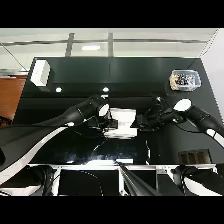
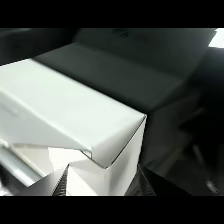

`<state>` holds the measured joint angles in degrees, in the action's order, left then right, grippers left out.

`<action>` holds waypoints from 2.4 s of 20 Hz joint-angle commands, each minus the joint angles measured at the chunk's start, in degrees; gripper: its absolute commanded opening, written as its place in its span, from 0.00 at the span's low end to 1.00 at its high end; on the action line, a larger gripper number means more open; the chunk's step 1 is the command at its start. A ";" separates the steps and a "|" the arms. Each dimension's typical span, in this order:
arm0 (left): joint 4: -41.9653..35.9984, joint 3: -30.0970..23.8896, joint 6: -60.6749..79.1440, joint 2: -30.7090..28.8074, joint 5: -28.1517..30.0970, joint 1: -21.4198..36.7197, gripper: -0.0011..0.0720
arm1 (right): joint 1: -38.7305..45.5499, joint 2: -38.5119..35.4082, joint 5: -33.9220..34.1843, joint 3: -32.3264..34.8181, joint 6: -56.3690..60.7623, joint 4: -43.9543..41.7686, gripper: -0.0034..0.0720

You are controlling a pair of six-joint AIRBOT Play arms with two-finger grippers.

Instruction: Fold the box and place the chain.

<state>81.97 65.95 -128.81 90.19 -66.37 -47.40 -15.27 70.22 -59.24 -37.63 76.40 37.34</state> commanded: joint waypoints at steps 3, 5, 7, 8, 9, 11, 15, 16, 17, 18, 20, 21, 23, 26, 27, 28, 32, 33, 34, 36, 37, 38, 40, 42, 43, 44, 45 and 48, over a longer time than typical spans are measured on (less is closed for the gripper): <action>0.02 0.04 0.02 0.00 -0.02 0.02 0.06 | -10.12 0.07 5.92 -5.88 17.97 14.25 0.70; 0.02 0.04 0.02 0.00 0.09 0.00 0.06 | -12.31 0.07 6.12 -8.09 24.11 19.85 0.70; 0.02 0.04 0.02 0.00 0.09 0.00 0.06 | -13.79 0.17 5.25 -9.77 30.25 24.96 0.70; 0.02 0.04 0.02 0.00 0.07 0.00 0.06 | -14.36 0.37 4.33 -10.25 31.85 26.34 0.70; 0.02 0.04 0.02 0.00 0.09 0.00 0.06 | -14.95 0.72 3.15 -10.47 33.42 27.56 0.70; 0.04 0.04 0.02 0.00 0.13 0.02 0.06 | -16.59 1.44 1.60 -10.58 35.50 30.01 0.70; 0.02 0.04 0.02 0.00 0.50 0.00 0.06 | -20.33 2.45 2.95 -10.99 37.75 34.75 0.70; 0.02 0.04 0.02 0.00 0.55 0.00 0.06 | -20.87 2.89 2.86 -11.15 38.56 34.93 0.70; 0.02 0.04 0.02 0.00 0.55 0.00 0.06 | -21.44 3.41 2.56 -11.43 38.77 34.95 0.70; 0.02 0.04 0.02 0.00 0.50 0.00 0.06 | -21.99 3.87 2.43 -11.69 39.21 35.10 0.70; 0.00 0.04 0.02 0.00 0.50 0.00 0.06 | -23.21 5.31 0.66 -13.05 41.79 37.22 0.70; 0.02 0.04 0.02 0.00 0.50 0.00 0.06 | -23.87 6.16 -0.68 -14.03 42.66 38.84 0.70; 0.02 0.04 0.02 0.00 0.52 0.02 0.06 | -24.92 7.76 -2.95 -16.02 45.79 42.56 0.52; 0.04 0.04 0.02 0.00 0.52 0.02 0.06 | -25.20 8.26 -3.13 -16.41 49.68 42.84 0.52; 0.02 0.04 0.02 0.00 0.50 0.02 0.06 | -25.20 8.26 -3.13 -16.41 49.96 42.91 0.52; 0.02 0.04 0.02 0.00 0.52 0.02 0.06 | -25.20 8.28 -3.13 -16.41 50.12 42.95 0.52; 0.02 0.04 0.02 0.00 0.52 0.02 0.06 | -25.20 9.79 -3.10 -16.41 50.66 42.42 0.52; 0.02 0.04 0.02 0.00 0.50 0.02 0.06 | -25.20 10.29 -3.10 -16.41 50.64 42.01 0.52; 0.02 0.04 0.02 0.00 0.50 0.02 0.06 | -25.20 10.62 -3.02 -16.41 50.62 42.01 0.45; 0.04 0.04 0.02 0.00 0.50 0.02 0.06 | -25.20 10.67 -2.32 -16.44 50.47 42.18 0.30; 0.02 0.04 0.02 0.00 0.52 0.02 0.06 | -25.20 10.67 -1.95 -16.44 50.47 42.21 0.27; 0.02 0.04 0.02 0.00 0.55 0.02 0.06 | -25.20 10.67 -1.64 -16.44 50.47 42.18 0.12; 0.02 0.04 0.02 0.00 0.50 0.02 0.06 | -25.22 10.69 -1.53 -16.44 50.49 42.21 0.05; 0.02 0.04 0.02 0.00 0.50 0.02 0.06 | -25.22 10.67 -1.11 -16.44 50.47 42.23 0.05; 0.02 0.04 0.02 0.00 0.52 0.02 0.06 | -25.22 10.67 -1.07 -16.44 50.47 42.23 0.05; 0.02 0.04 0.02 0.00 0.52 0.04 0.06 | -25.22 10.67 -1.07 -16.44 50.45 42.23 0.05; 0.02 0.04 0.02 0.00 0.52 0.04 0.06 | -25.22 10.67 -1.09 -16.44 50.47 42.23 0.05; 0.02 0.04 0.02 0.00 0.59 0.04 0.06 | -25.22 10.67 -1.09 -16.44 50.49 42.16 0.31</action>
<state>82.06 65.98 -128.60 90.19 -65.76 -47.40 -40.47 80.86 -60.38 -54.04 126.52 79.50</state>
